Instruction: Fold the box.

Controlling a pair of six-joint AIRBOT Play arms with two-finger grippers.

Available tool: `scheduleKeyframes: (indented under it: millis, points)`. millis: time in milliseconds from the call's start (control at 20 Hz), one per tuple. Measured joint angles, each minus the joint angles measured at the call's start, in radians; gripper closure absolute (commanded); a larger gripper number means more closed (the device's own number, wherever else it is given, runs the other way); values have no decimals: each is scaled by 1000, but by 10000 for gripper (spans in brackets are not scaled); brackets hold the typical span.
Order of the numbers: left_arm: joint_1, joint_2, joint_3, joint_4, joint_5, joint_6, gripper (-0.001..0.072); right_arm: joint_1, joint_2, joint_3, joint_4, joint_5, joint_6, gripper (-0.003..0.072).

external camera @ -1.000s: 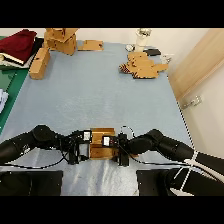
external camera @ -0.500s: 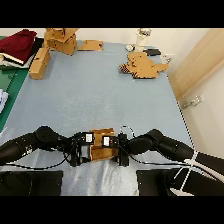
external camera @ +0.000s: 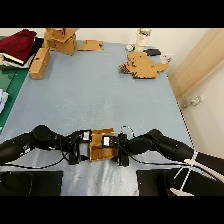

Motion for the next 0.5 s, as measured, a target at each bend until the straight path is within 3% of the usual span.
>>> scheduleKeyframes:
  millis: [500]
  points:
    - [-38, 54, -44, -12, 12, -85, -11, 0, 0, 0, 0, 0, 0, 88]
